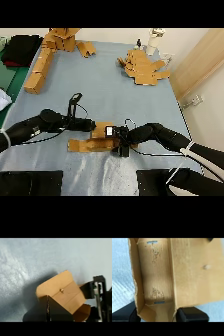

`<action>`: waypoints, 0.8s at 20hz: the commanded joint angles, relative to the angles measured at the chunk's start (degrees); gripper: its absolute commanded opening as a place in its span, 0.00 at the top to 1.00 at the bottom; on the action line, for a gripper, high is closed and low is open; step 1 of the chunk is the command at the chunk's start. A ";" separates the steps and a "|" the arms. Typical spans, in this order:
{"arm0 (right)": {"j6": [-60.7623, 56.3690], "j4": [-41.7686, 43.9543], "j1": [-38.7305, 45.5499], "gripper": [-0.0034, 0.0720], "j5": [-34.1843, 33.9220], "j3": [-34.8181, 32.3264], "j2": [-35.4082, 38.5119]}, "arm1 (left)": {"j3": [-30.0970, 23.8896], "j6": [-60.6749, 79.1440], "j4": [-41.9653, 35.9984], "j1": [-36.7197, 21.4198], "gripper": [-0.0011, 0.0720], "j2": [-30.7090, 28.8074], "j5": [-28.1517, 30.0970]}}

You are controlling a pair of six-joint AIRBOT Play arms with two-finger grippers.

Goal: Fold the box.

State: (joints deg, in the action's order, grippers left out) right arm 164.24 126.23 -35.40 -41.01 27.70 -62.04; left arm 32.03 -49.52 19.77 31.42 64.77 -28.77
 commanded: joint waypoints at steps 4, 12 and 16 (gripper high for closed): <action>-0.04 -0.02 -0.07 0.29 -0.02 -0.04 -0.02 | 0.04 -1.64 0.39 -3.50 0.97 -7.30 -12.76; -0.07 -0.02 -0.07 0.29 -0.04 -0.04 -0.02 | 0.55 1.07 -6.99 0.68 0.97 0.66 -13.88; -0.07 -0.02 -0.07 0.29 -0.04 -0.04 -0.02 | 1.68 0.35 -6.03 1.33 0.97 4.68 -11.80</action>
